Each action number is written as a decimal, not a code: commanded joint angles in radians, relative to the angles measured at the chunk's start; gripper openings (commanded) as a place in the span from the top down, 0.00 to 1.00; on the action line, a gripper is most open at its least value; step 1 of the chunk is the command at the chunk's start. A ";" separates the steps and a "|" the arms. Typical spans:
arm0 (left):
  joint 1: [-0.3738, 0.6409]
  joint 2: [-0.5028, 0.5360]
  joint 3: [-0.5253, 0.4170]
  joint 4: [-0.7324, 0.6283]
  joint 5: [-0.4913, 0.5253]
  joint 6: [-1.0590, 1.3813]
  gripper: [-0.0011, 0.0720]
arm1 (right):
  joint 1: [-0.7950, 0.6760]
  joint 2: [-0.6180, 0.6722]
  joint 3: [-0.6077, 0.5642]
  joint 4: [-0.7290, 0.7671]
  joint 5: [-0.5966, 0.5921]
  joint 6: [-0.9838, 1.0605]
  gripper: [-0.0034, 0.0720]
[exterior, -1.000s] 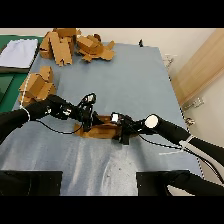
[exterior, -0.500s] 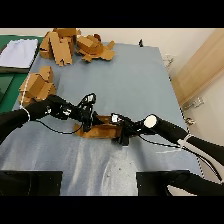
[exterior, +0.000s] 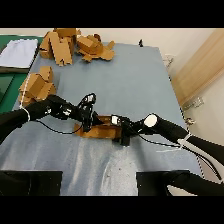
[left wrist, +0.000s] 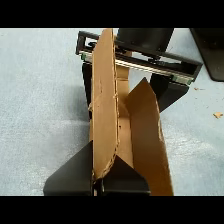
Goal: Fold the box.
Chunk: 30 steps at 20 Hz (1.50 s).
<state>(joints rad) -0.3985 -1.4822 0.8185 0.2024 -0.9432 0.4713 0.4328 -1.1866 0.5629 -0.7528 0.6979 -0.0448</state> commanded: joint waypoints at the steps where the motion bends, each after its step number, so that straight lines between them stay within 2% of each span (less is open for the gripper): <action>1: 0.000 0.000 0.001 0.000 0.001 0.000 0.97 | -0.004 -0.005 0.001 -0.006 0.040 -0.043 0.02; 10: 0.000 0.000 0.001 0.000 0.000 0.000 0.97 | -0.053 -0.036 0.053 0.034 0.111 -0.062 0.02; 20: 0.000 -0.001 0.001 0.000 0.000 0.000 0.97 | -0.053 -0.036 0.053 0.035 0.114 -0.062 0.02; 30: 0.000 0.000 0.001 0.000 0.000 0.000 0.97 | -0.052 -0.061 0.053 0.035 0.053 -0.061 0.02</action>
<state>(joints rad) -0.3985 -1.4822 0.8185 0.2016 -0.9424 0.4713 0.3805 -1.2434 0.6151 -0.7174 0.7689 -0.1066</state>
